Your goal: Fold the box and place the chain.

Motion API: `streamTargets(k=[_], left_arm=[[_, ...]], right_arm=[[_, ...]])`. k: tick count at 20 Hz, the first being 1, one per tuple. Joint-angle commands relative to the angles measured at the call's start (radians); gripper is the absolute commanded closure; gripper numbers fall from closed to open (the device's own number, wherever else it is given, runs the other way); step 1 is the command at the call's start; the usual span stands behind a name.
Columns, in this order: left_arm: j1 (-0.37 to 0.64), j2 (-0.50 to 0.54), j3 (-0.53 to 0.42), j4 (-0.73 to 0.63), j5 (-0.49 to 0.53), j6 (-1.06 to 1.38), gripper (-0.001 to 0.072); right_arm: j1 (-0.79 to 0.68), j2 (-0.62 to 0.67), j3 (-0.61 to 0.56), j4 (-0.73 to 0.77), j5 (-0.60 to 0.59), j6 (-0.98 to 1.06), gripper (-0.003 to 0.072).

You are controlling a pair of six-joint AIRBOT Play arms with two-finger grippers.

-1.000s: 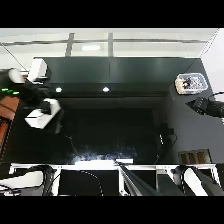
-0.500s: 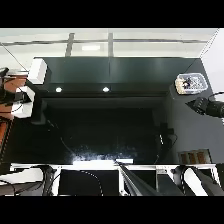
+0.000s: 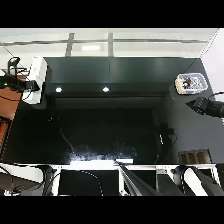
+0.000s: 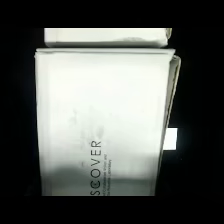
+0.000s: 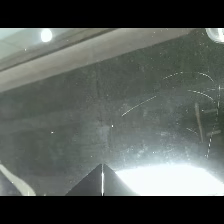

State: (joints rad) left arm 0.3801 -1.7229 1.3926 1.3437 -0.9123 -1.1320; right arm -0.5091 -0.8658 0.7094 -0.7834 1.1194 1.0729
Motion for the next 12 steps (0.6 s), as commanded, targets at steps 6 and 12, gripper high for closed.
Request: streamTargets(k=[6,12], left_arm=[[-0.018,-0.023,0.231,0.2,-0.371,-0.158,-0.0007],[-0.032,0.157,0.426,-0.062,-0.557,-0.264,0.0108]], right_arm=[[0.009,0.001,0.001,0.003,0.035,-0.012,0.0681],[0.119,0.003,0.148,0.0,0.142,-0.037,0.0681]])
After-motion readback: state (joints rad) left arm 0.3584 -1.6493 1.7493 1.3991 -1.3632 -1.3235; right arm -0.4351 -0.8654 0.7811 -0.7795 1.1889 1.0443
